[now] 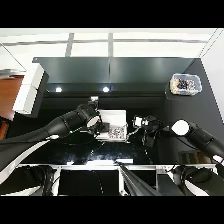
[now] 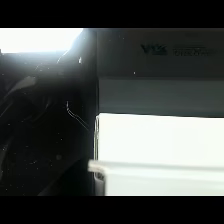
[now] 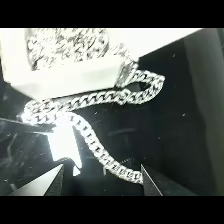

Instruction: Fold the box and place the chain.

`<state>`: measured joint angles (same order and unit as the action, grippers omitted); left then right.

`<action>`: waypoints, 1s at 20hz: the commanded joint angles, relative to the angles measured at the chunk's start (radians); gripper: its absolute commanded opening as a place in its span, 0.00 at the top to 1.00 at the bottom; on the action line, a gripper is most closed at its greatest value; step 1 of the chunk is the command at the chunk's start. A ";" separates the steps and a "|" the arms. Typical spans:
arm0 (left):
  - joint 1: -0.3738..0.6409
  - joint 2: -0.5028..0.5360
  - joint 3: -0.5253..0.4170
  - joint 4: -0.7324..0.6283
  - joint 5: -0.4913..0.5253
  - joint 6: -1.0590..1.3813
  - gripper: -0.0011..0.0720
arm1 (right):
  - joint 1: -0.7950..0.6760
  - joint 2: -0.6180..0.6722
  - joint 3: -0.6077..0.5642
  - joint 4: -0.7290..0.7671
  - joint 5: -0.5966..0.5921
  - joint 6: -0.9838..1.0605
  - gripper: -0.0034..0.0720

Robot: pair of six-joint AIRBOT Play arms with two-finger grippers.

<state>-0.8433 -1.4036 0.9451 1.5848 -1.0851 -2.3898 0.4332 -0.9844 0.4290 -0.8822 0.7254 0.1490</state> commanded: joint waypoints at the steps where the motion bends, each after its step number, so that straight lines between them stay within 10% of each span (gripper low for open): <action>1: 0.000 -0.001 0.000 0.000 -0.001 0.000 0.94 | 0.001 -0.027 -0.002 0.048 -0.038 -0.079 0.25; 20: 0.000 -0.001 0.000 0.000 -0.001 0.000 0.94 | 0.005 -0.085 -0.002 0.056 -0.073 -0.051 0.25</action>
<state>-0.8433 -1.4036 0.9451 1.5845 -1.0863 -2.3898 0.4377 -1.0641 0.4271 -0.8291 0.6567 0.0753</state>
